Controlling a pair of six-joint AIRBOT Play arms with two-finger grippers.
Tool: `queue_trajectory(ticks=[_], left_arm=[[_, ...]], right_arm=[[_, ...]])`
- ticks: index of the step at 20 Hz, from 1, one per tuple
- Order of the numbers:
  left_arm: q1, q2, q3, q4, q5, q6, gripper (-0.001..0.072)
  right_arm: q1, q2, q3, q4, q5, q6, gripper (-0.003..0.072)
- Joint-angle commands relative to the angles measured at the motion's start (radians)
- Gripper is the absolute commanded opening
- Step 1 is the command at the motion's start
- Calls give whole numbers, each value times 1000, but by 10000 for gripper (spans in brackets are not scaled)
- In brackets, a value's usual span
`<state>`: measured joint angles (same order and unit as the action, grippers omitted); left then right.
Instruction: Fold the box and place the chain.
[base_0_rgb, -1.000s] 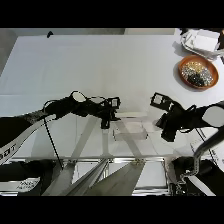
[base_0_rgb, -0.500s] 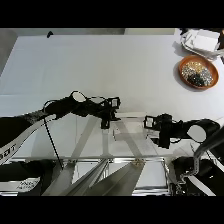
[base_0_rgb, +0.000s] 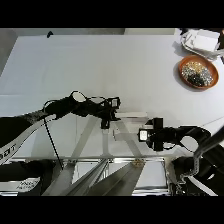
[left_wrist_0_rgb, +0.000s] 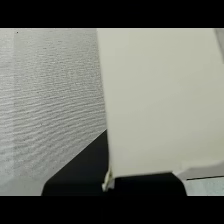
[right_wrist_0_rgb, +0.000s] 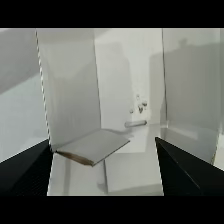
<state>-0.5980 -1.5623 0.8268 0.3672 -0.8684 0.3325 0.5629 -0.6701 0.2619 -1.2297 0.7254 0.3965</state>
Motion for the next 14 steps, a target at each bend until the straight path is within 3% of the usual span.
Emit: queue_trajectory(ticks=[1, 14], left_arm=[[-1, -1, 0, 0, 0, 0, 11], [-1, -1, 0, 0, 0, 0, 11]], right_arm=[[8, 1, 4, 57, -47, -8, 694], [-205, -24, 31, 242, -29, -325, 690]])
